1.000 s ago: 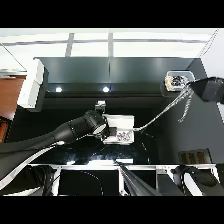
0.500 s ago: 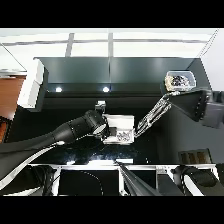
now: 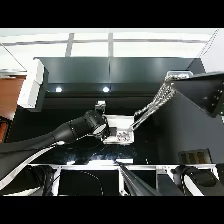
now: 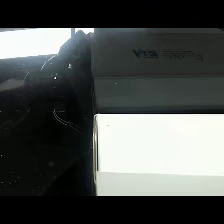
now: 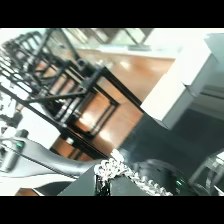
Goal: Fold the box and place the chain.
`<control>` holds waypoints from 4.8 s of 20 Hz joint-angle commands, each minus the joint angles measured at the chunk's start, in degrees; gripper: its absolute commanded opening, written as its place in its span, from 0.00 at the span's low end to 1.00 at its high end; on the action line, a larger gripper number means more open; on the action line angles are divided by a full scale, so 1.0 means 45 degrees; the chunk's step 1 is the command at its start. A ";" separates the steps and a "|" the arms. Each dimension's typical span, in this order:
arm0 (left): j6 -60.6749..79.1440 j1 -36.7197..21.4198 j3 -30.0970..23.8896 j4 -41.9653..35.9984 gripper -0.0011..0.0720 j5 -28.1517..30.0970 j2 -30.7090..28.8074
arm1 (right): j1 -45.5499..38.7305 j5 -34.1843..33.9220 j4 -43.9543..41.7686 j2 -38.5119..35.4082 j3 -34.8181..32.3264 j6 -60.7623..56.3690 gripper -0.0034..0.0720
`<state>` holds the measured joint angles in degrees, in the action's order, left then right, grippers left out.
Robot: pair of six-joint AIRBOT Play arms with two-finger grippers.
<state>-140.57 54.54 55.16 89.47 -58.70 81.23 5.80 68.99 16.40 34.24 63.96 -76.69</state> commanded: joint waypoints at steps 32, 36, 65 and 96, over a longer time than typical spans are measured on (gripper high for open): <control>0.0005 0.0000 0.0000 0.0000 0.05 0.0034 0.0010 | 0.6076 -0.2419 0.7169 0.4721 -0.3104 -0.2205 0.05; 0.0005 -0.0005 0.0000 0.0000 0.05 0.0039 0.0010 | 0.5328 -0.2312 0.7174 0.4095 -0.3094 -0.2191 0.05; 0.0005 -0.0005 0.0000 0.0005 0.05 0.0044 0.0010 | 0.5901 -0.2516 0.6382 0.3235 -0.4027 -0.2497 0.05; 0.9122 -0.2890 -0.0257 0.1744 0.53 -0.3716 -0.4911 | 0.1593 -0.0452 0.8942 0.1525 -0.4090 -0.1724 0.48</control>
<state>-115.13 47.46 57.14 94.78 -71.57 66.67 13.28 66.72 56.58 41.34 45.50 -83.85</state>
